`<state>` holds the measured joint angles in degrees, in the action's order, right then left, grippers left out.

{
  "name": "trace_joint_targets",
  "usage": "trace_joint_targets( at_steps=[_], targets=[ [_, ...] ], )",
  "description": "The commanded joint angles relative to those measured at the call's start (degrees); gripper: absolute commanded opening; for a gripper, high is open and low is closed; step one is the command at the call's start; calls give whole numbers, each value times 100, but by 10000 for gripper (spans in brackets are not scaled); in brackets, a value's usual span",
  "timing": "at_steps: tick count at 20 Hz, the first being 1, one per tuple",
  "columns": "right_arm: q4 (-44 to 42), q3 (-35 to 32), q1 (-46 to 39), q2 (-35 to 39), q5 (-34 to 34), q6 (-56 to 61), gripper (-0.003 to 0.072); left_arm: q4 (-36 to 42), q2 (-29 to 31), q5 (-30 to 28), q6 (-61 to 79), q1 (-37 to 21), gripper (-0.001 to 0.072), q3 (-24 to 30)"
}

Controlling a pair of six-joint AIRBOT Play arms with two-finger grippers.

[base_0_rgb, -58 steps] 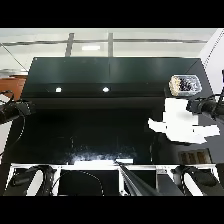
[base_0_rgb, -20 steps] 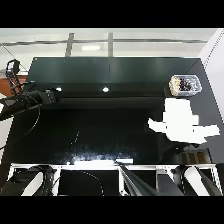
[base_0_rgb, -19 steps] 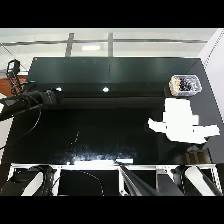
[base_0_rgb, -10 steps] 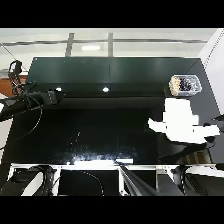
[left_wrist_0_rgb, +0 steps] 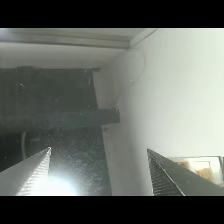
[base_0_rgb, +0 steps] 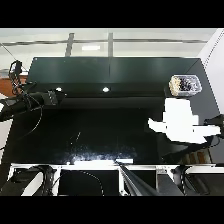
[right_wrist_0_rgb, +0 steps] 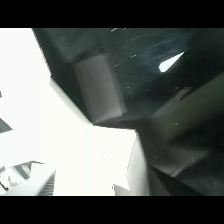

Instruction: Fold the box and place the chain.

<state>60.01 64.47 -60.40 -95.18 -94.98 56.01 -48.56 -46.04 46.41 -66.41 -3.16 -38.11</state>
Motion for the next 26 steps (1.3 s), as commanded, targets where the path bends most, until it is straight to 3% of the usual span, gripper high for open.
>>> trace_joint_targets(
  at_steps=[1, 3, 4, 5, 7, 8, 9, 18, 26],
  targets=[
    [457, -4, 122, -33, -203, -4, 568, 4, -4, 44, -2, 2, 713, -4],
    [330, -4, 122, -33, -52, -15, 525, 4, -4, 28, 0, 2, 713, -4],
    [232, -4, 122, -33, 0, -66, 383, 2, -4, 28, 0, 2, 713, -4],
    [146, -4, 122, -33, 31, -127, 297, 2, -7, 24, 0, 2, 713, -4],
    [-33, -4, 125, -28, 7, -214, 298, 2, -4, 7, 2, 2, 713, -4],
    [-94, -4, 125, -11, 7, -313, 237, -2, -4, -2, 2, 0, 713, -4],
    [-157, -4, 122, 7, -35, -466, 38, -2, -4, -28, 2, 2, 713, -4],
    [-190, -129, 391, 466, 20, -688, 42, 2, -4, -243, 0, 2, 712, -4],
    [-1963, -1222, 2103, 1637, 490, -761, 45, -39, -7, -238, 2, 2, 713, -2]
  ],
)
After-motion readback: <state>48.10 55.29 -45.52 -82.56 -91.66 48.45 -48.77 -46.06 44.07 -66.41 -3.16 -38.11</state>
